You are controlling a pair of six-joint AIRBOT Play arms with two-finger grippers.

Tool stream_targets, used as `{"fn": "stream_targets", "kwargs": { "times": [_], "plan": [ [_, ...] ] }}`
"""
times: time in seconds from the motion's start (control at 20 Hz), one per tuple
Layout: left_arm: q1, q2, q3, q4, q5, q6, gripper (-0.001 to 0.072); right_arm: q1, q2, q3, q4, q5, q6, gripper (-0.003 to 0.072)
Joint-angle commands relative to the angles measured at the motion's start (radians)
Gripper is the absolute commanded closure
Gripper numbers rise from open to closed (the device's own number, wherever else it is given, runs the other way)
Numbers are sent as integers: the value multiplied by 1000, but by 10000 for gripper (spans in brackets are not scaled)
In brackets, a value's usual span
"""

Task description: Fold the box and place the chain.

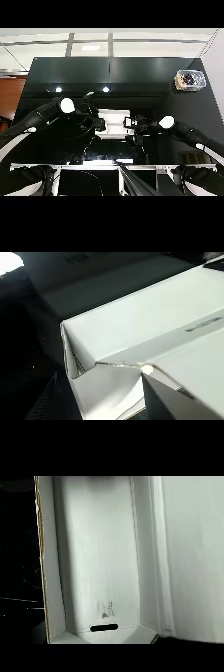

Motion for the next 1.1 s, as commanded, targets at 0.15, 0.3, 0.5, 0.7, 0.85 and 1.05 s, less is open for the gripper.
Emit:
{"fn": "stream_targets", "kwargs": {
  "times": [0.15,0.3,0.5,0.7,0.85,1.05],
  "plan": [
    [-26,0,42,50,-48,-88,103,1,0,0,0,0,0,450],
    [-39,0,52,52,-45,-88,120,1,0,0,0,0,0,450],
    [-77,-1,64,56,-44,-110,163,1,0,0,0,0,0,449],
    [-110,-1,64,105,-41,-178,220,1,0,0,0,0,0,450],
    [-137,-3,64,201,-36,-275,226,1,0,0,0,0,0,449],
    [-167,-32,64,325,-36,-412,227,1,0,0,0,0,0,450]
  ]
}}
